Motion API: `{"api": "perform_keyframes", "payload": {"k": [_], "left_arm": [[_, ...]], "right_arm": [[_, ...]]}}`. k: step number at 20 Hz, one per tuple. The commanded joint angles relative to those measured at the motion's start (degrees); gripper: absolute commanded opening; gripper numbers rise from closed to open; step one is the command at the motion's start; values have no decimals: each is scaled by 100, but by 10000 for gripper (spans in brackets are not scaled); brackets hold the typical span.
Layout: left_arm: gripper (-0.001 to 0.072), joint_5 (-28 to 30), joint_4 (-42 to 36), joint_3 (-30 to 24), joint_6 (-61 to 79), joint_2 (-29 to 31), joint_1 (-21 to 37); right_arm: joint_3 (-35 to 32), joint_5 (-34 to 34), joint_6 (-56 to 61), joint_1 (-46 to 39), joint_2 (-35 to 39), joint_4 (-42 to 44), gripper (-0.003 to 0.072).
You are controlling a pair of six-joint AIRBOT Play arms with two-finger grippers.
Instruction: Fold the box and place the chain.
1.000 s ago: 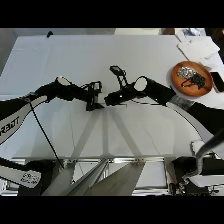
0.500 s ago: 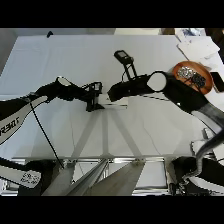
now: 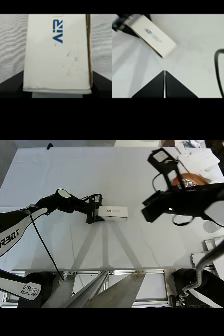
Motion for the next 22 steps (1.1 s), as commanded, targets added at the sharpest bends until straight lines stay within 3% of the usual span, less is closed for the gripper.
{"api": "perform_keyframes", "payload": {"k": [1,7,18,19,20,22], "left_arm": [[256,7,0,2,2,4,4],[256,9,0,2,2,4,4],[248,9,0,2,-2,4,4],[177,7,-2,2,-42,4,4],[20,7,-2,2,-48,7,4],[10,2,-2,2,-52,63,4]], "right_arm": [[4,946,682,-4,501,-1473,12],[4,1416,855,-2,518,-1519,14],[4,1370,852,-2,520,-1403,14],[4,1370,852,-2,518,-1403,14],[4,1370,852,-2,518,-1403,14],[4,1370,852,-2,518,-1403,14]]}}
